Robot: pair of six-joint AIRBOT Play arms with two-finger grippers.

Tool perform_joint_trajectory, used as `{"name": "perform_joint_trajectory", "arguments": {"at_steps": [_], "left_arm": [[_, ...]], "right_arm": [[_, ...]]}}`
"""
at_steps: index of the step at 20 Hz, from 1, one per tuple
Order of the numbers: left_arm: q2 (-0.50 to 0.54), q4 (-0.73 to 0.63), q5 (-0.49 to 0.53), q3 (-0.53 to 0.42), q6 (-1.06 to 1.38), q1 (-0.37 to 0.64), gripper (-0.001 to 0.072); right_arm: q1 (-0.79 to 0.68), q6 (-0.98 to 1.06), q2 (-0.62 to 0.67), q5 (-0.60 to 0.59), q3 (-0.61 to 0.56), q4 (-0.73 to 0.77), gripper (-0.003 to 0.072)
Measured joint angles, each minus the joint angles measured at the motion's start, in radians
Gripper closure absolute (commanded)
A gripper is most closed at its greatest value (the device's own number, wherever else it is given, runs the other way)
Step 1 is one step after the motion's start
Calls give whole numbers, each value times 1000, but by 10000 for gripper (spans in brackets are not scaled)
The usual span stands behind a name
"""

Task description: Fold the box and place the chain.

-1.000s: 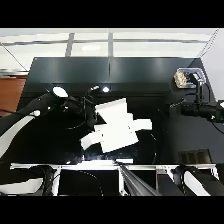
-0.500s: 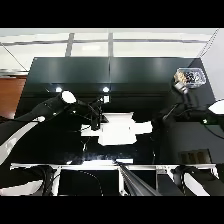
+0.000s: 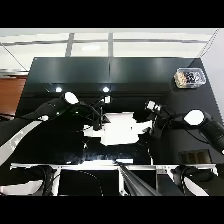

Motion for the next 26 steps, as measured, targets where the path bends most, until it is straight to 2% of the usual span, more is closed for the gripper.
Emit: {"name": "perform_joint_trajectory", "arguments": {"at_steps": [9,16,26], "left_arm": [[-2,5,1,0,0,0,678],[-2,6,2,0,0,0,678],[-2,6,1,0,0,0,677]], "right_arm": [[126,-92,-33,24,-24,-14,1],[212,-110,-59,-29,-26,56,1],[226,-122,-63,-166,22,119,-27]]}}
